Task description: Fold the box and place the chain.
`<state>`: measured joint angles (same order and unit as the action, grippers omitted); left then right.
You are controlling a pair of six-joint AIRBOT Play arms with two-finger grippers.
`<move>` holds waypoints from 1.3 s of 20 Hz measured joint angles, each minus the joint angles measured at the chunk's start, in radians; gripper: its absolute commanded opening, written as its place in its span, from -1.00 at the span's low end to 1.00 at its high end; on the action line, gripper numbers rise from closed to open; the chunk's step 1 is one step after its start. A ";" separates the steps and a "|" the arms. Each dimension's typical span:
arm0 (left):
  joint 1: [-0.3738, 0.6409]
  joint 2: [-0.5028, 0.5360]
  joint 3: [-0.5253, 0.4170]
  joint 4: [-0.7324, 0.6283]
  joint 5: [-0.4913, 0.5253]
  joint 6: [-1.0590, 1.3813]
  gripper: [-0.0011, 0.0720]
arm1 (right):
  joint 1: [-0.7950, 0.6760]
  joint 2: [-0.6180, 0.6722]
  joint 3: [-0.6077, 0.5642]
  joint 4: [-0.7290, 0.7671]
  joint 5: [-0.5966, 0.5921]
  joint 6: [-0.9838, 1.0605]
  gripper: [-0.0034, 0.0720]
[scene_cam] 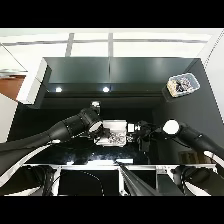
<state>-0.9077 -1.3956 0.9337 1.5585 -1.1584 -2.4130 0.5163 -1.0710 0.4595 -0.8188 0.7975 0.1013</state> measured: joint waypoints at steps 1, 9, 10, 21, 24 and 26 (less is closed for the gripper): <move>0.000 0.000 0.000 0.000 0.003 0.000 -0.89 | -0.014 0.024 0.003 -0.014 0.026 0.029 -0.77; 0.000 0.000 0.000 -0.001 0.004 0.000 -0.89 | -0.077 0.183 0.109 0.006 0.223 0.304 -0.81; 0.000 0.000 0.000 -0.001 0.005 0.000 -0.89 | -0.079 0.188 0.135 0.033 0.251 0.327 -0.81; 0.000 0.000 0.000 -0.003 0.005 0.000 -0.89 | -0.082 0.203 0.532 0.327 0.399 0.472 -0.81; 0.000 0.000 0.000 -0.004 0.005 0.000 -0.89 | -0.082 0.203 0.584 0.367 0.384 0.483 -0.81; 0.000 0.000 0.000 -0.004 0.005 0.000 -0.89 | -0.082 0.203 0.609 0.379 0.370 0.487 -0.81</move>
